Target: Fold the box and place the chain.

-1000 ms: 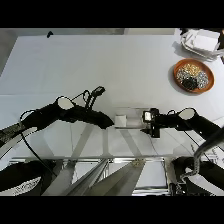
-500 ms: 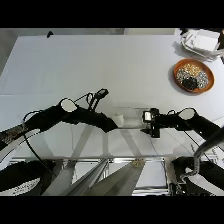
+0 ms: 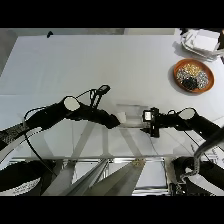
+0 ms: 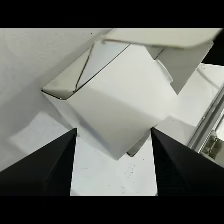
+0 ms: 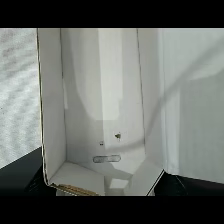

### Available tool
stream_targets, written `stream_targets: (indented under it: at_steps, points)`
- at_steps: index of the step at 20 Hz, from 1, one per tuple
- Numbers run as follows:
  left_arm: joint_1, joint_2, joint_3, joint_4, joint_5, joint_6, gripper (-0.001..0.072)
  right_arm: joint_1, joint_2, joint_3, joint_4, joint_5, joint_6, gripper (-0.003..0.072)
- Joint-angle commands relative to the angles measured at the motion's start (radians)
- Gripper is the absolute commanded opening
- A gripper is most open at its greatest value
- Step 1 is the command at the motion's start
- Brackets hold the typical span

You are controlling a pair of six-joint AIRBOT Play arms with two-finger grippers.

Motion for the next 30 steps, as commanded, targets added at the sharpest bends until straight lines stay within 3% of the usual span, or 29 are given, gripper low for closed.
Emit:
stream_targets:
  at_steps: [1,3,6,9,13,16,17,19,22,25,30]
  points:
    - [-0.006,0.0,0.008,0.008,-0.035,-0.01,0.0517,0.001,0.001,0.0,-0.001,0.002,-0.001,0.0365]
    - [-0.006,0.0,0.008,0.012,-0.066,0.014,0.0524,0.001,0.001,0.0,-0.001,0.002,-0.001,0.0365]
    - [-0.005,0.0,0.008,0.006,-0.089,0.066,0.0655,0.001,0.001,0.0,-0.001,0.002,-0.001,0.0365]
    - [0.003,0.0,0.008,0.002,-0.074,0.081,0.0643,0.001,0.001,0.0,-0.001,0.002,0.0,0.0365]
    - [0.002,0.0,0.011,-0.045,0.037,0.026,0.0626,0.001,0.001,0.0,-0.001,0.002,0.0,0.0365]
    - [0.002,0.0,0.024,-0.012,0.044,-0.046,0.0598,0.001,0.001,0.0,-0.001,0.002,0.0,0.0365]
    - [0.001,0.0,0.025,0.01,0.053,-0.072,0.0545,0.001,0.001,0.0,-0.001,0.002,0.0,0.0365]
    - [-0.009,-0.001,0.025,0.064,0.06,-0.143,0.0513,0.001,0.001,0.0,-0.001,0.002,-0.001,0.0365]
    - [-0.033,-0.004,0.048,0.228,0.06,-0.313,0.0512,0.001,0.001,0.0,-0.001,0.004,0.0,0.0365]
    - [-0.082,-0.042,0.134,0.406,0.008,-0.504,0.0512,0.001,0.001,0.0,-0.001,0.006,0.0,0.0365]
    - [-0.153,-0.134,0.261,0.486,-0.056,-0.631,0.0513,0.001,0.001,0.0,-0.001,0.006,0.0,0.0365]
